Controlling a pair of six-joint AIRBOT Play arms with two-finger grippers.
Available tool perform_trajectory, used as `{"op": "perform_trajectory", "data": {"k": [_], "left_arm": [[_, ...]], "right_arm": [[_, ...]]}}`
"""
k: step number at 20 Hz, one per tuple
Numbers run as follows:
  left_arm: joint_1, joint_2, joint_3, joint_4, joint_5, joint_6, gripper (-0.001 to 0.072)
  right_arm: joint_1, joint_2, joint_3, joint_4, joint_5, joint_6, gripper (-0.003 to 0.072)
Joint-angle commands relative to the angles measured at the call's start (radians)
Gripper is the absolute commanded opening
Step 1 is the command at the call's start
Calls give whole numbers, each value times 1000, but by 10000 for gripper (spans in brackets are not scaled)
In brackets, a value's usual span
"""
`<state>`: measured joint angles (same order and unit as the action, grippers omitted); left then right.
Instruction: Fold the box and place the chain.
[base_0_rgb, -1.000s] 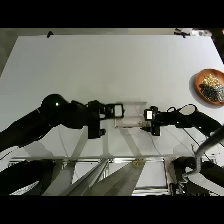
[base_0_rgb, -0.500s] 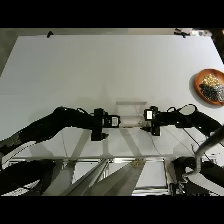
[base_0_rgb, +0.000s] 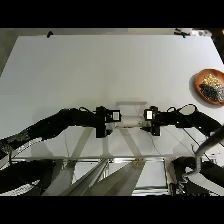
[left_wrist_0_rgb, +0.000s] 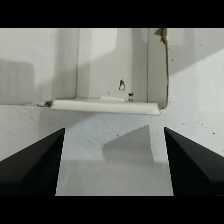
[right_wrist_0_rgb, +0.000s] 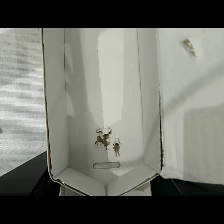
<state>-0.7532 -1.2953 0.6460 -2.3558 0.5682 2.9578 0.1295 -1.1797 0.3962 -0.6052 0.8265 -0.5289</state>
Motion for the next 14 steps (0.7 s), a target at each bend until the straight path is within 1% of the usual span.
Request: {"op": "perform_trajectory", "data": {"k": [1, 5, 14], "left_arm": [[1, -19, 11, -44, -1, 1, 712], [1, -37, 43, -53, 3, 1, 712], [0, -37, 45, -56, 2, 1, 711]], "right_arm": [[0, 1, 0, 0, 0, 0, 410], [0, 1, 0, 0, 0, 0, 410], [0, 1, 0, 0, 0, 0, 410]]}}
